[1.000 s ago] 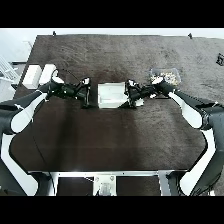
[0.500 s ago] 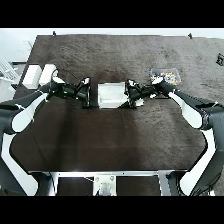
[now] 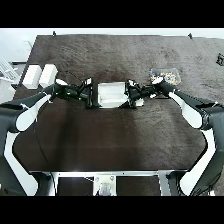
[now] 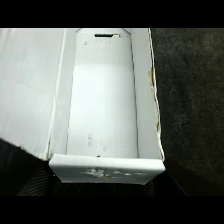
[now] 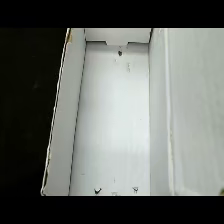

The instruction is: Fold the box and place the chain.

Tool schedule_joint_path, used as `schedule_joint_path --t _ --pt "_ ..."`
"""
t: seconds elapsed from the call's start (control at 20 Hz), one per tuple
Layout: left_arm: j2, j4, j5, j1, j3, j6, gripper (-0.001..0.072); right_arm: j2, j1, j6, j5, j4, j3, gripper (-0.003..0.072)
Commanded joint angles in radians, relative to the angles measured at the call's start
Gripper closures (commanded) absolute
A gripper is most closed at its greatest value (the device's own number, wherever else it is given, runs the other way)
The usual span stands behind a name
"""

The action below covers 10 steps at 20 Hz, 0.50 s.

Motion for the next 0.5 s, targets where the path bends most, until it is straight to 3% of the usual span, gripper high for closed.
schedule_joint_path --t 0.0,0.45 --pt "-0.003 -0.005 0.01 -0.001 0.005 0.002 -0.0006 0.0 0.001 0.0 0.001 0.0 0.0 0.0095" --pt "-0.006 0.026 -0.021 0.017 0.017 0.023 -0.0007 0.0 0.001 0.0 0.001 0.0 0.0 0.0095"
